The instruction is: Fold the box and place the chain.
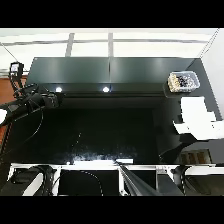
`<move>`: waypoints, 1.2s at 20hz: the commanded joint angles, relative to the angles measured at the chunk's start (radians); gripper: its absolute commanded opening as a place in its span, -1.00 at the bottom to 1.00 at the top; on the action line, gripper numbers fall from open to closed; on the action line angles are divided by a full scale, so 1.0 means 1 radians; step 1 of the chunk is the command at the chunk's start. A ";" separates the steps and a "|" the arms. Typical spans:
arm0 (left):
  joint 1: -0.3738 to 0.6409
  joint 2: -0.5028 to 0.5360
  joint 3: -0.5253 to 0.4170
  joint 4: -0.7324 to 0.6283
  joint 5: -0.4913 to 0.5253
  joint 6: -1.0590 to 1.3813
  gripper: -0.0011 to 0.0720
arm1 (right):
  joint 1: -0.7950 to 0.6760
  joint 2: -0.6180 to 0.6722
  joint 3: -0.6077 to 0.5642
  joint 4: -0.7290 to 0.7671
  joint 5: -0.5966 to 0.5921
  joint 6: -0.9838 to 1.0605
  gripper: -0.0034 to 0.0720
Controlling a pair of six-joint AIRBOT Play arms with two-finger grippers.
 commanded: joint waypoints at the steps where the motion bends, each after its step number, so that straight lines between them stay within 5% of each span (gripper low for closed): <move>1: 0.000 0.000 0.000 0.000 0.001 0.000 0.80 | 0.000 -0.002 -0.002 -0.002 0.051 0.006 -0.87; 8: 0.000 0.000 0.000 0.000 -0.001 -0.001 0.80 | 0.000 0.023 -0.068 0.262 0.183 0.047 -0.87; 15: -0.001 0.000 0.000 -0.045 -0.043 -0.001 0.80 | 0.138 0.170 -0.393 0.644 0.261 -0.032 -0.87; 20: -0.050 -0.003 -0.021 -0.075 -0.051 -0.001 0.80 | 0.372 0.418 -0.695 0.860 0.066 -0.142 -0.87; 24: -0.180 -0.048 -0.065 -0.089 -0.026 -0.001 0.80 | 0.596 0.663 -0.976 1.040 -0.154 -0.209 -0.87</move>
